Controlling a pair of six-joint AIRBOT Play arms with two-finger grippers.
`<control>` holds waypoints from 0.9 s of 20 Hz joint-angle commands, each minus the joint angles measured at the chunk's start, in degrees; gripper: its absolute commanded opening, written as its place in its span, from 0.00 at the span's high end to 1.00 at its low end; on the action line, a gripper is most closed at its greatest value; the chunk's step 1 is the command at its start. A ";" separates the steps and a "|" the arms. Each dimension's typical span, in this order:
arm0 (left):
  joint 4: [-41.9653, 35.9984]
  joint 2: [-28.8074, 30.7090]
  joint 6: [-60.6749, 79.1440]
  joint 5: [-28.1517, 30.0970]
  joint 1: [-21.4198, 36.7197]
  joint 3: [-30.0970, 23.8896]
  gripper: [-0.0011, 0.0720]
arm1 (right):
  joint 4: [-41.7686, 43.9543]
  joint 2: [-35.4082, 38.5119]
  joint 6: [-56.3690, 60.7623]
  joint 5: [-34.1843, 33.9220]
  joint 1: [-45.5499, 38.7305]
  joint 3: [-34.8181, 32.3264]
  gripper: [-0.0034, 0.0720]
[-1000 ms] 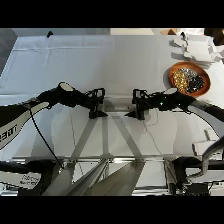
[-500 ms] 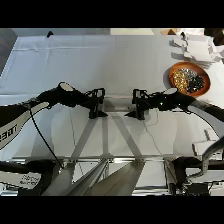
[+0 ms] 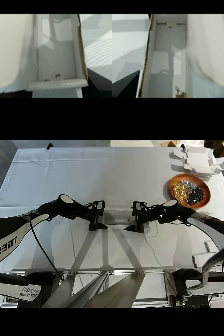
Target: Fold the box and place the chain.
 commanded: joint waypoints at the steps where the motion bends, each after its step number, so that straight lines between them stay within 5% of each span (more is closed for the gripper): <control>1: -0.04 -0.04 -0.04 0.04 -0.02 -0.02 0.61 | -5.42 1.73 0.50 -2.29 0.00 0.02 0.00; 10: -0.04 -0.04 -0.04 0.04 -0.02 -0.02 0.61 | -34.91 14.23 25.68 -4.61 0.00 0.02 0.02; 12: -0.04 -0.04 -0.04 0.04 -0.02 -0.02 0.61 | -39.15 17.00 31.74 -3.21 0.00 0.02 0.23; 15: -0.04 -0.04 -0.04 0.04 -0.02 -0.02 0.61 | -39.43 22.38 37.75 0.61 0.02 0.02 0.90; 18: -0.04 -0.04 -0.04 0.04 -0.02 -0.02 0.61 | -36.00 27.26 44.57 1.99 0.02 0.02 0.94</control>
